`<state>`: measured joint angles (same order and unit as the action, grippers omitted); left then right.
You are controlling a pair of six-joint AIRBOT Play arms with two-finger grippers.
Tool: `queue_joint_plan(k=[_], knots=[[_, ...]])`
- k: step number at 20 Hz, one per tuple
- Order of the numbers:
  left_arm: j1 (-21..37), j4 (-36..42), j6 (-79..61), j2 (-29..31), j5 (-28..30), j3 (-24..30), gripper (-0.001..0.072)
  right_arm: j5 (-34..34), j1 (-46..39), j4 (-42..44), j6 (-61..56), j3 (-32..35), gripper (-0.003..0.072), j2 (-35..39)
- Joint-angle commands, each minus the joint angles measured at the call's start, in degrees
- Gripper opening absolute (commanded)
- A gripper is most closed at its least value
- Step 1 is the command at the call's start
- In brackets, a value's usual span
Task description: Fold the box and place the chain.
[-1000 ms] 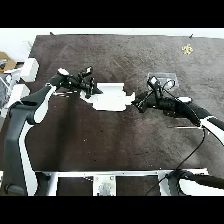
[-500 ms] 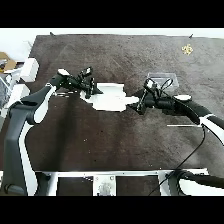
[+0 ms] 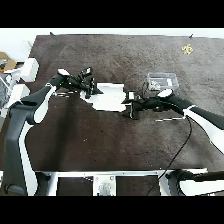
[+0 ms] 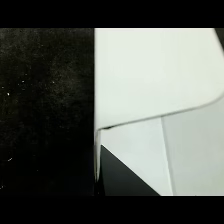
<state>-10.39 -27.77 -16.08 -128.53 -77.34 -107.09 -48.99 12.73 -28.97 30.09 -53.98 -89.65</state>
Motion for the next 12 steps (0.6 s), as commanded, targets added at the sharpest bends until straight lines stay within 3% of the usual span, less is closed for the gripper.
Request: queue_joint_plan(k=[1, 7, 12], knots=[[0.0, 0.0, 0.0, 0.0, 0.0, 0.0, 0.0012, 6.8, 2.6, -3.2, -1.4, -0.6, 0.0667, -1.2], [0.0, 0.0, 0.0, 0.0, 0.0, 0.0, 0.0012, 19.7, 3.6, 1.5, -4.8, -0.7, 0.0668, -1.5], [0.0, -0.1, 0.0, 0.0, 0.0, 0.0, 0.0012, 15.0, -1.0, 7.1, -4.8, -0.7, 0.0669, 3.4]])
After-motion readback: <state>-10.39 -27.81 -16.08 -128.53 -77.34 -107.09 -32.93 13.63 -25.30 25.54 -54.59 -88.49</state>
